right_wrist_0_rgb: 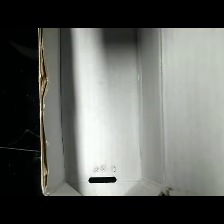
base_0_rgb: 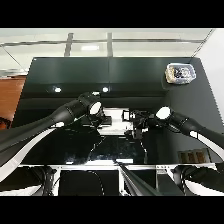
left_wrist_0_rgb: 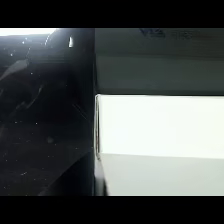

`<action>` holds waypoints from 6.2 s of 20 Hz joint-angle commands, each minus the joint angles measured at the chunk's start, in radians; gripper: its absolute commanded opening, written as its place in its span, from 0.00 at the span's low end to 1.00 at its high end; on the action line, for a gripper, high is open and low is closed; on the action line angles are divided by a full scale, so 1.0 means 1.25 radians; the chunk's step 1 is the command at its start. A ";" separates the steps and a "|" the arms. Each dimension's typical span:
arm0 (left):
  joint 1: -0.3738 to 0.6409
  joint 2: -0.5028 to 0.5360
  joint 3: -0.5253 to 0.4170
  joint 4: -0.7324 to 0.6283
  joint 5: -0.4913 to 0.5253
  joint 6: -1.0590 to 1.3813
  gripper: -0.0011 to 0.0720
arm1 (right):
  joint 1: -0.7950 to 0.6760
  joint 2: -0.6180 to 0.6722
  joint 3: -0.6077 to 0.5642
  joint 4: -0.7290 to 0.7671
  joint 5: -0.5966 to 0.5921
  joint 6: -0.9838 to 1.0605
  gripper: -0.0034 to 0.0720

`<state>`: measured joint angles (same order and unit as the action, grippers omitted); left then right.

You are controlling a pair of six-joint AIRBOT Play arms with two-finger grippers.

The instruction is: Fold the box and place the chain.

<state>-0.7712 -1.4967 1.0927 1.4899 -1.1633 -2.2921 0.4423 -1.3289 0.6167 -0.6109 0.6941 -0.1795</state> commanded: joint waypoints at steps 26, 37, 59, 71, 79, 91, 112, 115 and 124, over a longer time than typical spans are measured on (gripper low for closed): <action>0.001 0.001 0.003 0.007 -0.001 -0.004 0.05 | 0.046 0.051 -0.001 0.090 -0.009 0.024 0.31; 0.001 0.001 0.003 0.007 0.000 -0.004 0.05 | 0.008 0.173 0.049 -0.193 0.072 0.511 0.05; 0.001 0.001 0.003 0.010 0.000 -0.004 0.05 | -0.245 0.000 -0.010 0.168 0.295 0.905 0.07; 0.001 0.001 0.003 0.010 -0.001 -0.004 0.05 | -0.139 0.000 0.081 0.114 0.286 0.997 0.50; 0.001 0.001 0.003 0.010 -0.001 -0.004 0.05 | -0.022 0.000 0.156 -0.114 0.251 1.209 0.49; 0.001 0.001 0.003 0.010 -0.001 -0.003 0.05 | 0.103 -0.016 0.217 -0.378 0.182 1.552 0.35; 0.001 0.001 0.003 0.011 -0.019 -0.003 0.05 | 0.226 -0.130 0.360 -0.641 0.336 1.913 0.35; 0.001 0.001 0.003 0.010 -0.019 -0.003 0.05 | 0.226 -0.137 0.360 -0.634 0.336 1.913 0.22; 0.001 0.001 0.003 0.011 -0.017 -0.003 0.05 | 0.226 -0.137 0.360 -0.619 0.337 1.924 0.38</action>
<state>-0.7704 -1.4956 1.0958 1.5093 -1.1896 -2.2925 0.7246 -1.5009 1.0664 -1.4002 1.1198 2.2200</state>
